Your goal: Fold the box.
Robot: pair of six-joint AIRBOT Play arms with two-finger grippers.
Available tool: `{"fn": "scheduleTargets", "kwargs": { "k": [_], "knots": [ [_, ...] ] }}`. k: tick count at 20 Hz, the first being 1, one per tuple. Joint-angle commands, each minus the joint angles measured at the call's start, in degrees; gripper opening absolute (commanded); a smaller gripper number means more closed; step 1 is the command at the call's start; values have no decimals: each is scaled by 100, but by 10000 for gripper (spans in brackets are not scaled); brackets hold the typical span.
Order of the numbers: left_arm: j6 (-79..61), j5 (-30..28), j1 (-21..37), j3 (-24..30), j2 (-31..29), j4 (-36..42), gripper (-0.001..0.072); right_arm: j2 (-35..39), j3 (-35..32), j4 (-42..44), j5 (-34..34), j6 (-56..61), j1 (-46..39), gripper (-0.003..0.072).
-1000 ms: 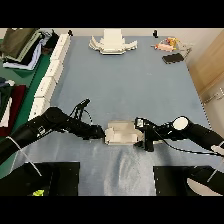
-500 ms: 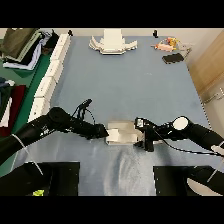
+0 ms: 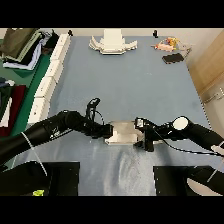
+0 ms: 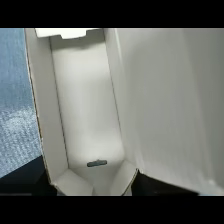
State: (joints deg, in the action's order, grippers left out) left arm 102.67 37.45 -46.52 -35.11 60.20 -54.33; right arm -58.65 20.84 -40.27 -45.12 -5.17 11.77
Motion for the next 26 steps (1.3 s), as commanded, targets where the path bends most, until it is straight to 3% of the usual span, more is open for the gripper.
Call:
{"fn": "scheduleTargets", "kwargs": {
  "k": [1, 15, 22, 26],
  "knots": [
    [1287, -31, -409, -295, 146, -1001, 357, 4, 4, 2, -2, 2, 0, 504],
    [3987, 1853, -1427, -1718, 1318, -3287, 356, 4, 4, 2, -2, 2, 0, 504],
    [4162, 2529, -1674, -2463, 2076, -3681, 355, 4, 4, 0, -2, 2, 0, 504],
    [4253, 2669, -1749, -2555, 2238, -3724, 354, 4, 4, 0, 0, 2, 0, 504]
  ]
}}
